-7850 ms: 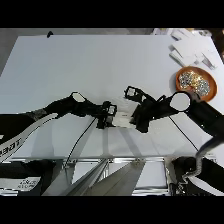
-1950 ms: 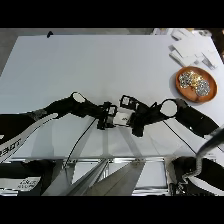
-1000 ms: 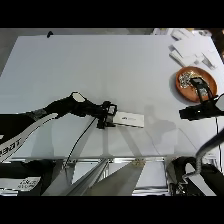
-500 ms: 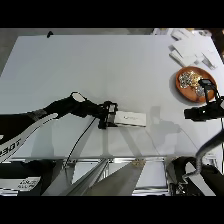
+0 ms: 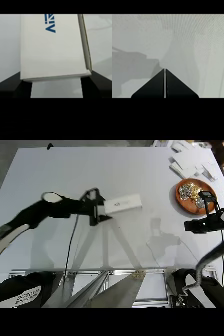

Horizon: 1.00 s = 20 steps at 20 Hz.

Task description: Fold the box and place the chain.

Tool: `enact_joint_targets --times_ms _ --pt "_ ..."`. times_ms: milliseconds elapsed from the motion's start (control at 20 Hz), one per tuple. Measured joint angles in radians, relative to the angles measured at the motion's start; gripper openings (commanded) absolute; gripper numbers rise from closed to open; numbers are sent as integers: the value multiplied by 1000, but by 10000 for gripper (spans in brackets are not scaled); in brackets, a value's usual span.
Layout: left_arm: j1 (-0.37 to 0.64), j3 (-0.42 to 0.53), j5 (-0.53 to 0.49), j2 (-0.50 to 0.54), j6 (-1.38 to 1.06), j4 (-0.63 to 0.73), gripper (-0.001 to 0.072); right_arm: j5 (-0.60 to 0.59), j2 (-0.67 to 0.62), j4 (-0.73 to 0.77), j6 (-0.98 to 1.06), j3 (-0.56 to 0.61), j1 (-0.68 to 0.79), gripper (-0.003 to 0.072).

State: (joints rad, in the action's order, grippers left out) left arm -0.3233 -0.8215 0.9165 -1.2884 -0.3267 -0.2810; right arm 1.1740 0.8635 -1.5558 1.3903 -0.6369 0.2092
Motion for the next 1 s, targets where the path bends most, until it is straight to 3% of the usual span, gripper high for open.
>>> enact_joint_targets --times_ms 250,450,550,700,950,1000 --pt "324 0 -18 193 286 -173 70 0 0 0 0 0 0 14" --pt "585 0 -27 211 595 -357 71 0 0 0 0 0 0 14" --pt "689 0 -29 187 736 -451 122 0 0 0 0 0 0 14" --pt "797 0 -24 143 888 -601 144 0 0 0 0 0 0 14" --pt "862 0 -2 78 1020 -751 158 0 0 0 0 0 0 14" --pt "866 0 8 64 1036 -770 219 0 0 0 0 0 0 14"
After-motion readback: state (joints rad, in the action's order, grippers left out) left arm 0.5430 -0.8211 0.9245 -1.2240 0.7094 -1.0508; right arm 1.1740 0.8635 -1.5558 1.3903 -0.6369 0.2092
